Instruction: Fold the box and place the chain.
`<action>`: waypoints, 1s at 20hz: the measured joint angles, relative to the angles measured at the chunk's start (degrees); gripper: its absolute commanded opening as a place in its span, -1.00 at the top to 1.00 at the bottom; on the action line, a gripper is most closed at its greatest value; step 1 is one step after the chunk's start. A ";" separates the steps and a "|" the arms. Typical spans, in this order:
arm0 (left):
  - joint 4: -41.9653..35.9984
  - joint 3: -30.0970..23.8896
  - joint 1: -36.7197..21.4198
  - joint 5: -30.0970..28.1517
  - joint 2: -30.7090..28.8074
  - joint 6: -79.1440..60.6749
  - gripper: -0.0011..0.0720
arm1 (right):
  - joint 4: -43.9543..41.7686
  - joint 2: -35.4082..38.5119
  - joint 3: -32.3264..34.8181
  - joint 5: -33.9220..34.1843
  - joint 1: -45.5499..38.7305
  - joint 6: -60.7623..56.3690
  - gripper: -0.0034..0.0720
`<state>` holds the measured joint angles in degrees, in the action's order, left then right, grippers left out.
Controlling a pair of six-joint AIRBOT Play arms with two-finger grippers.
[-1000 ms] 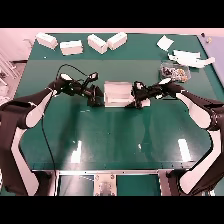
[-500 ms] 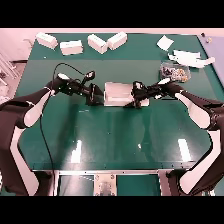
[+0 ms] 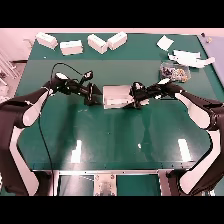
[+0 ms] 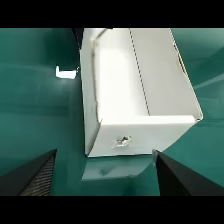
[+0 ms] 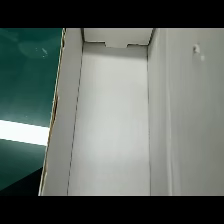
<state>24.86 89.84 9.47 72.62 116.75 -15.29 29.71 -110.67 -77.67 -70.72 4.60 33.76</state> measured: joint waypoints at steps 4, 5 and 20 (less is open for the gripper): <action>0.39 0.00 0.07 0.68 0.00 0.79 -1.00 | -0.11 0.00 0.00 0.09 0.00 -0.02 -0.62; 0.55 0.00 0.07 0.96 0.00 1.27 -0.99 | -0.11 0.00 0.00 0.11 0.00 -0.02 -0.62; 5.35 0.00 1.92 2.38 0.00 5.51 -0.99 | -0.07 0.00 0.00 0.02 0.00 -0.09 -0.62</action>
